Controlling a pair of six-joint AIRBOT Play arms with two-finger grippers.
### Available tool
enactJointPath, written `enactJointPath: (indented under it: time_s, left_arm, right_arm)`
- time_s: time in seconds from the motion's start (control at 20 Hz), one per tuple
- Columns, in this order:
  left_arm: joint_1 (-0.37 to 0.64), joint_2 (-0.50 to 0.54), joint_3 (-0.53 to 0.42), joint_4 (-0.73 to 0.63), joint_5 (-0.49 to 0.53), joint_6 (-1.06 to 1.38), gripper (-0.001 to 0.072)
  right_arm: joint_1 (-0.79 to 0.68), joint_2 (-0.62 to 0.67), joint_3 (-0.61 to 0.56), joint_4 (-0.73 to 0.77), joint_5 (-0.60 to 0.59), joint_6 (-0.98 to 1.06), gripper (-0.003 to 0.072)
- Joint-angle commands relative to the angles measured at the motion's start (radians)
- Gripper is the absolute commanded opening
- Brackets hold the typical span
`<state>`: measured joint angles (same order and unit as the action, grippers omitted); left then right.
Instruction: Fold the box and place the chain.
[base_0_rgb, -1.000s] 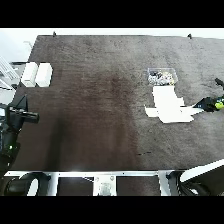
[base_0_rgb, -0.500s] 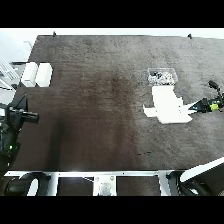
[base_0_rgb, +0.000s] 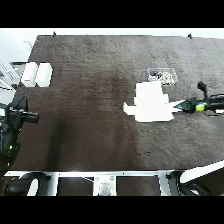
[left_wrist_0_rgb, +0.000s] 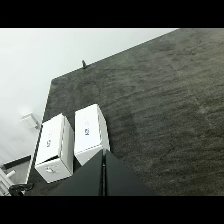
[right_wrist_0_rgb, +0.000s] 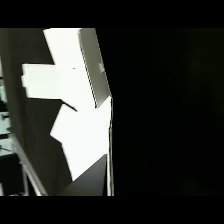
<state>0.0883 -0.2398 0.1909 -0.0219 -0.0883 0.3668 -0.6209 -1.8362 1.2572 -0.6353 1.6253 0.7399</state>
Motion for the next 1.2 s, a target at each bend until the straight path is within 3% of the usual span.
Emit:
enactJointPath:
  time_s: [0.0,0.15,0.4,0.55,0.85,1.05,1.1,1.15]
  left_arm:
    - [0.000,0.000,0.000,0.000,0.000,0.000,0.0022]
    - [0.000,0.000,0.000,0.000,0.000,0.000,0.0022]
    - [0.000,0.000,0.000,0.000,-0.001,0.000,0.0022]
    - [0.000,0.000,0.000,0.000,-0.001,0.000,0.0022]
    - [0.000,0.000,0.000,-0.001,-0.009,-0.001,0.0022]
    - [0.000,0.000,0.000,-0.004,-0.097,-0.005,0.0024]
    - [0.000,0.000,0.001,-0.007,-0.138,-0.011,0.0183]
    - [0.000,0.000,0.001,-0.013,-0.173,-0.015,0.0522]
  right_arm:
    - [0.189,0.057,-0.120,0.173,-0.093,-0.012,0.0008]
    - [0.380,0.058,-0.121,0.357,-0.254,0.015,0.0008]
    - [0.559,0.058,-0.103,0.328,-0.418,0.080,0.0008]
    - [0.587,0.058,-0.103,0.309,-0.507,0.093,0.0008]
    - [0.588,0.058,-0.103,0.249,-0.564,0.117,0.0008]
    - [0.588,0.058,-0.101,0.213,-0.572,0.113,0.0008]
    - [0.588,0.058,-0.100,0.204,-0.576,0.113,0.0008]
    - [0.588,0.058,-0.097,0.204,-0.578,0.112,0.0008]
